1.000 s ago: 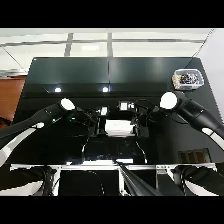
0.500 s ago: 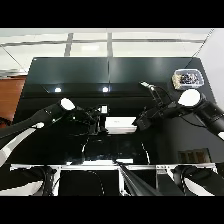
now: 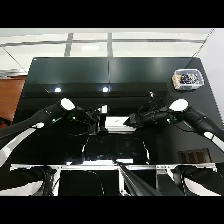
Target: Fold the box and place the chain.
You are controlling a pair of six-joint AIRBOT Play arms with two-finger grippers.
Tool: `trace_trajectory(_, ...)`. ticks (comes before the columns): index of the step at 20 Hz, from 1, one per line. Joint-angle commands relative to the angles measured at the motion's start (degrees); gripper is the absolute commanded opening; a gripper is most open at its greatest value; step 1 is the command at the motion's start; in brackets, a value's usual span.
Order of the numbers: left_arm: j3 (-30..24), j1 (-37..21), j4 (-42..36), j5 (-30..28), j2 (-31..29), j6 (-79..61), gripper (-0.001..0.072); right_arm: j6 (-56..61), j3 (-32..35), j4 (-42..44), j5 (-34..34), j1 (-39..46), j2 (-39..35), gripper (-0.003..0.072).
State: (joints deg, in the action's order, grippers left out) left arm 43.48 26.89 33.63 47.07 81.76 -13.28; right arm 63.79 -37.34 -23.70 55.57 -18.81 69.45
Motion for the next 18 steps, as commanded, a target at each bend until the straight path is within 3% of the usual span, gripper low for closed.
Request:
trace_trajectory(1,0.0,0.0,0.0,0.0,0.0,0.0,0.0468,0.3,0.4,-0.6,-2.0,-0.2,3.5,0.0021)
trace_trajectory(8,0.0,0.0,-0.1,0.0,0.0,0.0,0.0469,-1.4,0.3,-1.1,-2.0,-0.2,5.0,0.0021)
trace_trajectory(13,0.3,-0.1,0.0,-0.1,0.0,1.1,0.0474,-6.0,-5.1,-2.4,10.1,5.7,-1.3,0.0022)
trace_trajectory(14,0.7,-0.1,0.0,0.0,-0.1,3.1,0.0549,-5.9,-5.7,-3.7,10.8,8.1,-3.6,0.0022)
trace_trajectory(15,1.4,-0.1,0.0,0.1,-0.4,6.2,0.072,-5.9,-5.8,-4.7,11.4,10.8,-6.2,0.0022)
trace_trajectory(18,4.2,-0.5,6.6,4.3,-3.4,10.6,0.072,-4.3,-5.8,-11.5,17.7,19.3,-12.8,0.0023)
